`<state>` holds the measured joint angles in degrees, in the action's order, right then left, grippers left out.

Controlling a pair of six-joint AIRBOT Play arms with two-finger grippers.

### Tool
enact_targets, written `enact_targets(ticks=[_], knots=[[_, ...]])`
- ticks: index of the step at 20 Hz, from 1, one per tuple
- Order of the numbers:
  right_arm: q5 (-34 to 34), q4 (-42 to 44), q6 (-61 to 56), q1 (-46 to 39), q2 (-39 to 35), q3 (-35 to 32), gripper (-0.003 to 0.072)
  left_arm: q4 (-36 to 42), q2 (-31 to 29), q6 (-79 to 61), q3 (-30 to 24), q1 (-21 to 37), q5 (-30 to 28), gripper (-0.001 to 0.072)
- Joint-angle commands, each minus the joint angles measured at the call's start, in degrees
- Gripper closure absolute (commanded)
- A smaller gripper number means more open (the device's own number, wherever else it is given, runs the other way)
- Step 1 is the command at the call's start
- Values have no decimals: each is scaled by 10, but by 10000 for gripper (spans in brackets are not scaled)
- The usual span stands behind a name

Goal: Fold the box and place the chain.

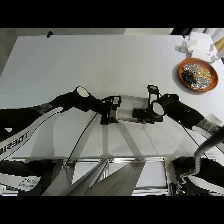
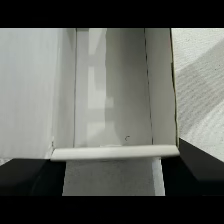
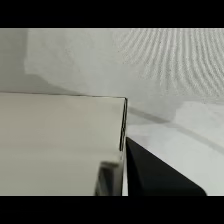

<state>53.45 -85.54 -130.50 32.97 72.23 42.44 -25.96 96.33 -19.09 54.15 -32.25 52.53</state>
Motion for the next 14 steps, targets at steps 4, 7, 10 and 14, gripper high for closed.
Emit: enact_targets(ticks=[4,7,10,14], knots=[[-3,-3,-1,7,9,1,668,0,0,0,0,0,0,504],[-4,-7,1,7,9,1,673,0,0,0,0,0,0,504],[-6,-11,0,6,9,1,463,0,0,0,0,0,0,504],[-21,-18,0,6,9,1,413,0,0,0,0,0,0,504]])
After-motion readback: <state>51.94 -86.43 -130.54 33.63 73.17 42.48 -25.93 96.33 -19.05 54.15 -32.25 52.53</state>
